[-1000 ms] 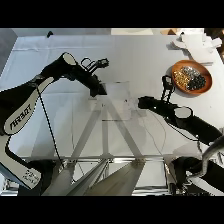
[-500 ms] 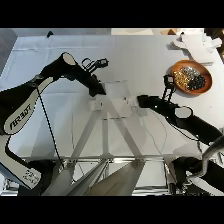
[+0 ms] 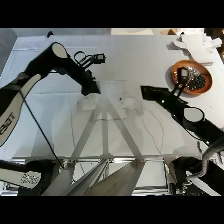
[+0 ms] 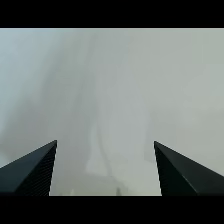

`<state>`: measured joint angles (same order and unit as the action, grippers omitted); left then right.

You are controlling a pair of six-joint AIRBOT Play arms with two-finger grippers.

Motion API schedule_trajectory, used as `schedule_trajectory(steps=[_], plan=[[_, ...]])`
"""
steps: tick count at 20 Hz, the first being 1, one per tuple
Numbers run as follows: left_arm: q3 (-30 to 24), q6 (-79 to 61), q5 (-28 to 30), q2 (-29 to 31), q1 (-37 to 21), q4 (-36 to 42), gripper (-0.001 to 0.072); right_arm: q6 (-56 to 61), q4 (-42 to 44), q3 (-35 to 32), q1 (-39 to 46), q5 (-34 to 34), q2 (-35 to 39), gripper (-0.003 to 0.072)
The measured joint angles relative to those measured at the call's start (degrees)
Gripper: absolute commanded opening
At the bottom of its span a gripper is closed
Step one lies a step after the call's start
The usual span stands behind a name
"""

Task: Fold the box and place the chain.

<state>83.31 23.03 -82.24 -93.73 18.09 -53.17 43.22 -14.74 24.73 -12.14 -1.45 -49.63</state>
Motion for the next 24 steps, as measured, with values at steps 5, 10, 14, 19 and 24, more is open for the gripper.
schedule_trajectory(steps=[5, 10, 14, 19, 24], plan=[[-6.8, 0.4, 1.9, 11.2, 0.5, -1.2, -0.0007, -3.0, -0.1, 0.0, 0.0, -5.6, 3.7, 0.0652], [-20.8, -6.6, 9.8, 19.9, -1.4, 6.0, -0.0001, -4.5, -0.2, 0.0, 0.0, -7.1, 4.4, 0.0642], [-26.7, -11.5, 19.0, 18.2, -2.3, 7.1, 0.0003, -4.7, -0.2, 0.0, 0.0, -7.3, 4.5, 0.0642], [-28.5, -16.8, 26.0, 14.7, -2.6, 7.3, 0.0002, -4.9, -0.2, 0.0, 0.0, -7.4, 4.6, 0.0642], [-28.8, -22.3, 26.5, 12.5, -2.6, 12.4, 0.0000, -4.9, -0.3, 0.0, 0.0, -7.3, 4.6, 0.0642]])
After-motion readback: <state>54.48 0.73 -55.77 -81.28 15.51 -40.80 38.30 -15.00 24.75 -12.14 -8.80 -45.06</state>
